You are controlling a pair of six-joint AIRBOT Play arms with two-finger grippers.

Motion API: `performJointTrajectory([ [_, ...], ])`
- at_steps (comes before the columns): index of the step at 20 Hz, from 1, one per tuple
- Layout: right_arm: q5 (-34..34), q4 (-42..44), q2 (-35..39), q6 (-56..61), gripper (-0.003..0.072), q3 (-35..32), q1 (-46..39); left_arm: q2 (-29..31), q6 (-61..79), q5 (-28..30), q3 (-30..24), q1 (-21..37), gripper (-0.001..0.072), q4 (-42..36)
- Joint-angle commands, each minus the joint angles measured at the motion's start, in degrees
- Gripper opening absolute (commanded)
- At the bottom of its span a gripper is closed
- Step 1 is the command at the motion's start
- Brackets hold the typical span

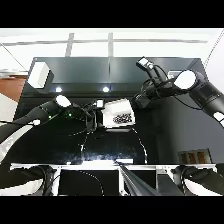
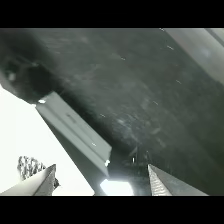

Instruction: Fold the box and place the chain.

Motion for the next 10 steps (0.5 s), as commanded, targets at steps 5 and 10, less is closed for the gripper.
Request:
performJointTrajectory([
  [5, -0.5, 2.2, -0.4, -3.7, 0.0704, 0.0, -2.8, 1.0, -2.1, -2.6, 1.7, 0.0, 0.0349, -0.4],
  [10, 2.1, 2.2, -0.1, -2.8, 0.0704, 0.0, -7.2, 1.1, -4.7, -4.2, 2.1, 0.0, 0.0478, 1.1],
])
